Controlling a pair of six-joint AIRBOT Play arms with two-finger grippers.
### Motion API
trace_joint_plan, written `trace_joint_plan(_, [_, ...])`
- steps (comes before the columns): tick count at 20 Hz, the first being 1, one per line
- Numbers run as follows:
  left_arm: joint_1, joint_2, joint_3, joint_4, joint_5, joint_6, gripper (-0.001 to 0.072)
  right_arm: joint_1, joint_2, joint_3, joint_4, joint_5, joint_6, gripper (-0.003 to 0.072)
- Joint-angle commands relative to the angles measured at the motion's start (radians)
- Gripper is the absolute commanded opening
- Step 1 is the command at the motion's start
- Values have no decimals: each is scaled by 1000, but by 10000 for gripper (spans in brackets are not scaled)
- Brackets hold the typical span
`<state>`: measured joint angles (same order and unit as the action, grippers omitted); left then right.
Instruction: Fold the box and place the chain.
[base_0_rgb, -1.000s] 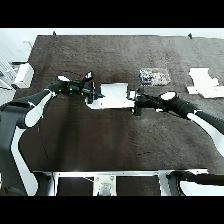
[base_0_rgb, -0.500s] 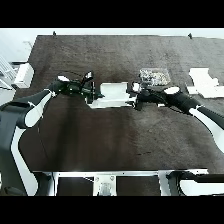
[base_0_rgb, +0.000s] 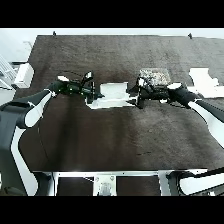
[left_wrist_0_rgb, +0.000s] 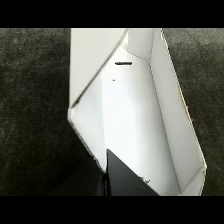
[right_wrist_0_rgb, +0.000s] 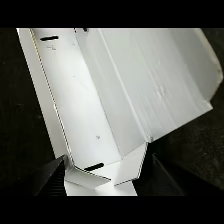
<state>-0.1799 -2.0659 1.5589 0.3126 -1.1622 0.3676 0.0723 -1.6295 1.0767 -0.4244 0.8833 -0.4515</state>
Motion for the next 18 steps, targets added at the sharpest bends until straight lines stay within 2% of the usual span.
trace_joint_plan(1, [0, 1, 1, 0, -1, 0, 20, -15, -43, 51, 2, 63, -5, 616])
trace_joint_plan(8, [0, 1, 1, 0, -1, 0, 20, -30, -140, 166, -14, 174, -5, 616])
trace_joint_plan(18, [0, 1, 1, 0, -1, 0, 20, -32, -321, 363, -76, 395, -5, 619])
